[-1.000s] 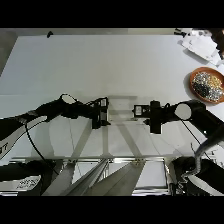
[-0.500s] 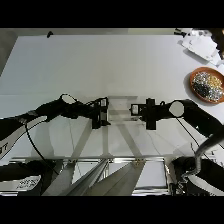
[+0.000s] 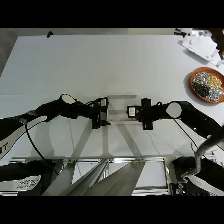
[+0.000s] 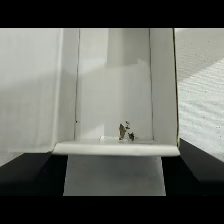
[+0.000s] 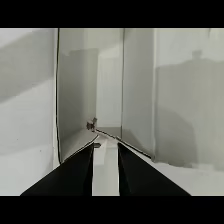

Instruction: Fold the box and place the chain.

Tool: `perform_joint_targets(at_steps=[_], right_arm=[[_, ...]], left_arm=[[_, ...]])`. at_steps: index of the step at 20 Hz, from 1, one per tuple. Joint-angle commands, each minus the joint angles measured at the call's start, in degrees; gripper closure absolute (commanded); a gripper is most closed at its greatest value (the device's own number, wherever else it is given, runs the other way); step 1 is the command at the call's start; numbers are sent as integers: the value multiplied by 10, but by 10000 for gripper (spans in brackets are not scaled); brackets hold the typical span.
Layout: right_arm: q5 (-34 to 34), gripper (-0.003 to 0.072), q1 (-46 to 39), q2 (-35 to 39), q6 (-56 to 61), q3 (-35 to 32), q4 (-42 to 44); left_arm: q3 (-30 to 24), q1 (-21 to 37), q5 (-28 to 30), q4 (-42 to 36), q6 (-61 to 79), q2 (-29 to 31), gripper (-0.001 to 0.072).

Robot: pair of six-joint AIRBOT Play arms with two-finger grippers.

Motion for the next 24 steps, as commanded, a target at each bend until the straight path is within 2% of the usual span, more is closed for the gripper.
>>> perform_joint_targets(at_steps=[1,8,9,10,11,12,13,15,16,17,18,19,24], right_arm=[[-14,534,3,-9,-5,0,33],[-15,527,15,-45,-5,0,43],[-15,477,15,-48,-5,0,42],[-15,350,15,-49,-5,0,43],[-16,252,15,-49,-5,0,43],[-18,188,15,-49,-5,0,43],[-22,143,15,-49,-5,0,43],[-31,144,15,-49,-5,0,43],[-31,161,15,-49,-5,0,43],[-30,314,15,-49,-4,0,43],[-29,539,15,-49,-4,0,43],[-29,675,15,-48,-4,0,43],[-23,672,15,-1,15,0,14]], left_arm=[[0,0,0,0,0,0,452],[0,0,0,0,0,0,452],[0,0,0,0,0,0,452],[0,0,0,0,0,0,452],[0,0,0,0,0,0,452],[0,0,0,0,0,0,452],[0,0,0,0,0,0,452],[0,0,0,0,0,0,452],[0,0,0,0,0,0,452],[0,0,0,0,0,0,452],[0,0,0,0,0,0,452],[0,0,0,0,0,0,452],[0,0,0,0,0,0,452]])
